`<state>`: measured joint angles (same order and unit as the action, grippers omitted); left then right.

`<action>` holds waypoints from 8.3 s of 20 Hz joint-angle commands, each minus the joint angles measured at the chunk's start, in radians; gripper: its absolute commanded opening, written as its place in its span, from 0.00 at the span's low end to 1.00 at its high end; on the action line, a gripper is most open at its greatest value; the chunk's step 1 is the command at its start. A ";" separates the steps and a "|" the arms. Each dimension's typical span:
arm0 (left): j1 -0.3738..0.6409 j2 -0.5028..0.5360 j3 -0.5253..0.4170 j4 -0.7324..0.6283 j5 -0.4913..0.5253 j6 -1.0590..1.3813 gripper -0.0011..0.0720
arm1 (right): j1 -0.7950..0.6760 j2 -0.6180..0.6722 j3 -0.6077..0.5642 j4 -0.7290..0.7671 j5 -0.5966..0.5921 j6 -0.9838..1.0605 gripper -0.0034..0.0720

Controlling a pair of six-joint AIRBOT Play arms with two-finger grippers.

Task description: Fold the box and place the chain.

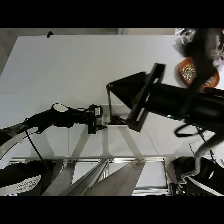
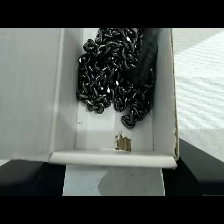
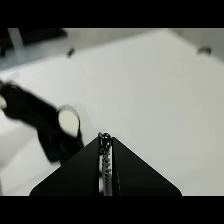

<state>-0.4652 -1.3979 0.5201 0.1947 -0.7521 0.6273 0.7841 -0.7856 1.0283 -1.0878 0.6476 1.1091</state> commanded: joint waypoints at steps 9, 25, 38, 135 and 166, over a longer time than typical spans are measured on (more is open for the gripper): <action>0.000 0.001 0.001 0.000 0.000 0.000 0.42 | -0.037 -0.189 -0.036 -0.176 0.302 0.130 0.07; 0.000 0.001 0.001 0.000 0.000 0.000 0.42 | -0.106 -0.377 -0.148 -0.135 0.365 0.147 0.29; 0.000 0.001 0.001 0.000 0.000 0.000 0.42 | -0.342 -0.557 0.165 0.072 0.498 -0.369 0.30; 0.000 0.001 0.001 0.000 0.000 0.000 0.42 | -0.232 -0.453 -0.401 0.577 0.093 -0.803 0.07; 0.056 0.222 0.001 -0.022 -0.004 -0.186 0.03 | -0.732 -0.208 -0.073 -0.406 0.825 0.334 0.07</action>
<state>-0.4416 -1.2697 0.5198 0.1730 -0.7902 0.5594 0.0540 -0.9943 0.9543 -1.4963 1.4906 1.4406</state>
